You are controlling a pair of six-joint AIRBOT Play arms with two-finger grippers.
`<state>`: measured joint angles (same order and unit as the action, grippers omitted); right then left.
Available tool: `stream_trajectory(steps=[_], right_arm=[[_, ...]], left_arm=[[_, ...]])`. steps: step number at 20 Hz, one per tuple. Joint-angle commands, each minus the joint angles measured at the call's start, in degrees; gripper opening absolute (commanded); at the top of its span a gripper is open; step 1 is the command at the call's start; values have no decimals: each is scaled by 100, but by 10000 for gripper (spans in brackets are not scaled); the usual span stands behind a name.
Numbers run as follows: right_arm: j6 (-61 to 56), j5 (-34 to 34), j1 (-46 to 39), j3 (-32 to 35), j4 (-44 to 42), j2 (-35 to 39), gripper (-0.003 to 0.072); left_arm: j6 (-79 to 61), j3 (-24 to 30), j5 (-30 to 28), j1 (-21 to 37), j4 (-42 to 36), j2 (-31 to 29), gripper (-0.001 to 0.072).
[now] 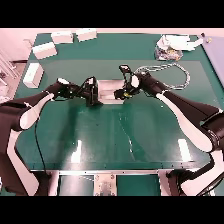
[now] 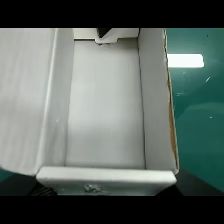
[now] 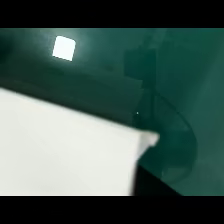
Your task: Fold the box and place the chain.
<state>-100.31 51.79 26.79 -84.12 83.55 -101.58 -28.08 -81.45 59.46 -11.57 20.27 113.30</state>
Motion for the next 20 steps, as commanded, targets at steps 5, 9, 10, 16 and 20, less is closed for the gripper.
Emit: stream_trajectory(steps=[5,9,10,16,20], right_arm=[[-20,-144,-68,-15,68,258,327],[-20,-92,-127,-15,98,308,449],[-20,-74,-127,-13,109,308,451],[-22,-24,-127,17,245,260,306],[-24,33,-116,39,151,214,304]], left_arm=[[17,-2,15,-2,-13,-2,249],[17,-2,17,-4,-13,-2,249],[17,-2,17,-2,-13,-2,249],[20,-2,20,-4,-13,-2,249],[20,-2,20,-4,-13,-2,249]])
